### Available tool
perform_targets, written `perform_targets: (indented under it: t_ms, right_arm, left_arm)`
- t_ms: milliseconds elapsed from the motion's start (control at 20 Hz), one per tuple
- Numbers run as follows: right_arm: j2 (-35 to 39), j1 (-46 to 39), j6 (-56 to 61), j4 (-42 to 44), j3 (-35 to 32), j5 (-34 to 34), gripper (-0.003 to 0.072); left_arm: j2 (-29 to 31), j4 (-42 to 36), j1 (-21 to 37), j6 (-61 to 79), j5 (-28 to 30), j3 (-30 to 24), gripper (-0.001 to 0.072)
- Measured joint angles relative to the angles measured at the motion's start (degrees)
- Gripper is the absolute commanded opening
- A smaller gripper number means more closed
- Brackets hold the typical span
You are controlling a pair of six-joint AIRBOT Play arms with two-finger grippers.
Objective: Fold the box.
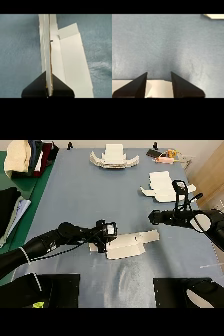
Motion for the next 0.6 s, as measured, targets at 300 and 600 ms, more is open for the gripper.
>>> perform_targets:
  t_ms: [300, 600]
  right_arm:
    - [0.0, 0.0, 0.0, 0.0, 0.0, 0.2, 0.0463]
    - [0.0, 0.0, 0.0, 0.0, 0.0, 0.2, 0.0463]
  left_arm:
    - [0.0, -0.6, 4.2, 0.0, -6.4, 0.8, 0.0018]
    - [-2.2, -0.9, 4.9, 0.0, -7.9, 1.6, 0.0018]
